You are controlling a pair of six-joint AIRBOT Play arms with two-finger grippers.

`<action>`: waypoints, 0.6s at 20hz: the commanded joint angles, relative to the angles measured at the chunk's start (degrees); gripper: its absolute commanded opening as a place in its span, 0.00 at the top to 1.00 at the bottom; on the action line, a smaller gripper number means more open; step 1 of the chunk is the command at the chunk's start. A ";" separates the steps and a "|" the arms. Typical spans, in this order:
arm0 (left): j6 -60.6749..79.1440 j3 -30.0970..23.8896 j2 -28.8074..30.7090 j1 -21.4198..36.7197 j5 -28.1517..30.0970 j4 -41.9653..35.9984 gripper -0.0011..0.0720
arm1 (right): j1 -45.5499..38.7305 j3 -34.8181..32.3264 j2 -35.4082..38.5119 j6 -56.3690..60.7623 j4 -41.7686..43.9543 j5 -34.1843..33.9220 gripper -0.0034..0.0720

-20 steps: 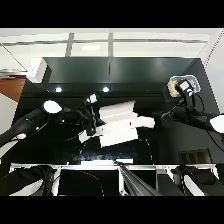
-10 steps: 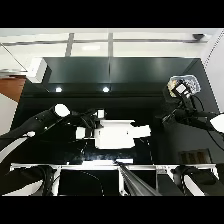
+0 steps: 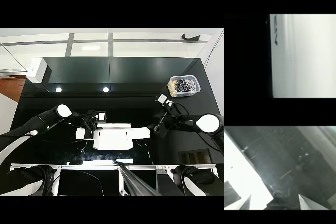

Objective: Fold the box and place the chain.

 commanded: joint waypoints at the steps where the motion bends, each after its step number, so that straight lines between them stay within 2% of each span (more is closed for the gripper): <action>1: -0.22 0.04 -0.07 -0.02 -0.15 0.59 0.95 | 1.33 -1.90 -1.49 -1.25 0.37 0.83 0.02; 7: -0.24 0.04 -0.07 -0.02 -0.13 0.57 0.95 | 10.54 -7.61 -1.49 -12.07 4.02 1.20 0.02; 12: -0.24 0.04 -0.07 -0.02 -0.13 0.57 0.95 | 14.62 -8.17 -1.97 -17.14 8.04 0.42 0.02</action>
